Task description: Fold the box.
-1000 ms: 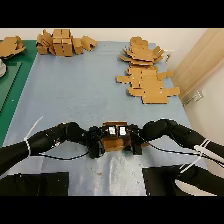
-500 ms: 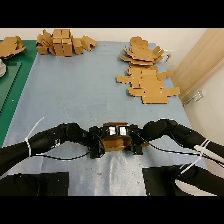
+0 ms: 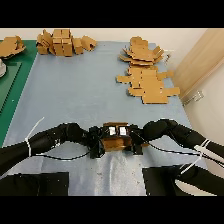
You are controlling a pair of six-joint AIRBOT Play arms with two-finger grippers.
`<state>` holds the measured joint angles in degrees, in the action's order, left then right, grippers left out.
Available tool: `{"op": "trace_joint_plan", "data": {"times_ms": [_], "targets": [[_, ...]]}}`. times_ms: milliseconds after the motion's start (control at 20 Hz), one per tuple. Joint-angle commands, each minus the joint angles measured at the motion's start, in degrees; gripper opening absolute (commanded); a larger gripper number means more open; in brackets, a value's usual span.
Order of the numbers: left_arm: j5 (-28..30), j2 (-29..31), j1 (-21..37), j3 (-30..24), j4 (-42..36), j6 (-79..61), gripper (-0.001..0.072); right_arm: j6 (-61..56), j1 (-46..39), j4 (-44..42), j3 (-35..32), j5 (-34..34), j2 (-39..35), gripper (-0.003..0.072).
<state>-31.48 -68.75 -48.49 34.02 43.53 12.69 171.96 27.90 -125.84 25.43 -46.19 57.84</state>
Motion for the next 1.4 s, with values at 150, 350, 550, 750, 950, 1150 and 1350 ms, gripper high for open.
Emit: {"op": "trace_joint_plan", "data": {"times_ms": [150, 350, 550, 750, 950, 1150, 1350], "targets": [[0.00, 0.07, 0.00, -0.04, 0.04, 0.02, 0.0531, -0.79, -0.96, 0.92, 2.21, -4.87, -0.55, 0.0714], [0.00, 0.07, 0.00, -0.04, 0.04, 0.02, 0.0531, -7.26, -4.76, 8.28, 3.45, -6.51, -3.89, 0.0714], [0.00, 0.07, 0.00, -0.04, 0.04, 0.02, 0.0531, -10.78, -10.03, 12.63, 3.45, -10.49, -9.20, 0.0714], [0.02, 0.07, 0.00, -0.04, 0.04, 0.02, 0.0531, -15.32, -10.21, 12.92, 3.50, -14.75, -9.77, 0.0713], [0.00, 0.07, 0.00, -0.04, 0.04, 0.02, 0.0531, -28.63, -10.19, 10.49, 3.48, -22.80, -13.09, 0.0711], [0.00, 0.07, 0.00, -0.04, 0.04, 0.02, 0.0531, -55.39, -10.05, -3.32, 3.48, -26.51, -15.67, 0.0706], [0.02, 0.07, 0.00, -0.04, 0.04, 0.02, 0.0531, -77.94, -9.97, -7.74, 3.48, -26.80, -17.20, 0.0706]]}}
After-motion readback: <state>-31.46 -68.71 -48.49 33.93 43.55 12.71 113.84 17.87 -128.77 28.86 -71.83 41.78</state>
